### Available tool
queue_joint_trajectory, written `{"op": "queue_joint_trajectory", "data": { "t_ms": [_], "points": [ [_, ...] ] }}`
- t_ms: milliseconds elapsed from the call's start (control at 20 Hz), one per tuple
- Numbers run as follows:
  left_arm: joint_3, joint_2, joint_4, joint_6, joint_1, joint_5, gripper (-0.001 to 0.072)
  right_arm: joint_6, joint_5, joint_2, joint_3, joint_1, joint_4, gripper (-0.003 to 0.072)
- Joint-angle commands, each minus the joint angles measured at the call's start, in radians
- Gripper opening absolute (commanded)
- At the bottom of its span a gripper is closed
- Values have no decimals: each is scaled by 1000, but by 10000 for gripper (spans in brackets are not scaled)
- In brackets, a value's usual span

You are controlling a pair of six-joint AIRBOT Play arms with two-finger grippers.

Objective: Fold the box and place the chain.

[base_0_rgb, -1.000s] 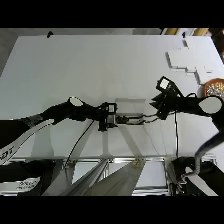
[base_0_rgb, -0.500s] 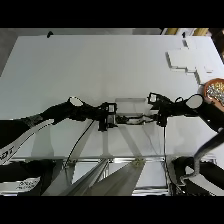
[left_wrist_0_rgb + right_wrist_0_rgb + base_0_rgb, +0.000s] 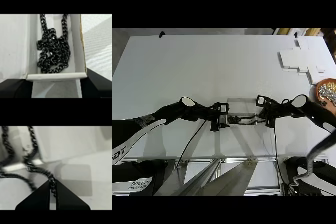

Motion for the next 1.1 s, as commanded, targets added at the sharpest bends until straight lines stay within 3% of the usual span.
{"op": "queue_joint_trajectory", "data": {
  "t_ms": [0, 150, 400, 550, 850, 1050],
  "points": [
    [0, 1, 0, 0, 0, 0, 135, 1, 31, 70, 1, 0, -7, 21],
    [0, 1, 0, 0, 0, 0, 135, 8, 84, 215, 1, 0, 12, 21],
    [0, 1, 0, 0, 0, 0, 135, 8, 124, 374, 1, 34, 198, 21],
    [0, 1, 0, 0, 0, 0, 135, 1, 114, 373, 1, 138, 246, 22],
    [0, 1, 0, 0, 0, 0, 135, 0, -143, 296, 1, 388, 308, 21],
    [0, 1, 0, 0, 0, 0, 135, 0, -207, 210, 1, 446, 312, 22]
  ]
}}
